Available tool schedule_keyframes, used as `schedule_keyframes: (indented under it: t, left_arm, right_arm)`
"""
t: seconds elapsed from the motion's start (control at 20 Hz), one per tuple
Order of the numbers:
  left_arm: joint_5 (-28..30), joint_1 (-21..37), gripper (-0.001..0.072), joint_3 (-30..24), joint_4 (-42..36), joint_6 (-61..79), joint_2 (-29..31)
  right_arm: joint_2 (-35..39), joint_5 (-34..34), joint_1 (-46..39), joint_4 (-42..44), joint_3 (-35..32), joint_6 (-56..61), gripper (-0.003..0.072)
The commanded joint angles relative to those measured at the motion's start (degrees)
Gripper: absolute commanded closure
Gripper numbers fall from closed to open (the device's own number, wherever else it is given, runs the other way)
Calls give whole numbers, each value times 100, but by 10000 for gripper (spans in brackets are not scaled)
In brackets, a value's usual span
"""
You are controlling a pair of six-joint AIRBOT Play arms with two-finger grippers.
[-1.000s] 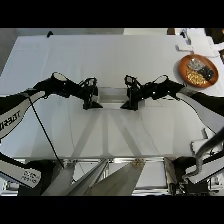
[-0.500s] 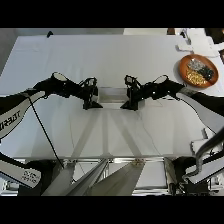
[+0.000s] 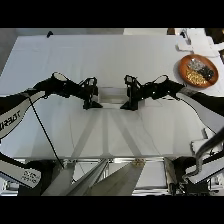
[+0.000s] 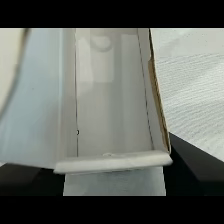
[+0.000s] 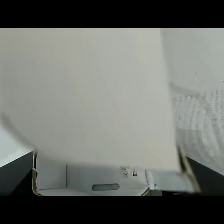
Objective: Fold the box and place the chain.
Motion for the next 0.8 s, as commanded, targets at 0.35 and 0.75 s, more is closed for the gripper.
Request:
schedule_keyframes:
  t: [0.35, 0.75]
  left_arm:
    - [-13, 0, 535, 2, 7, 2, -2]
    - [-13, 0, 535, 2, 7, 2, -2]
  right_arm:
    - [553, -11, -125, -1117, 2, 68, 31]
    - [1338, 358, -798, -2258, 2, 1617, 107]
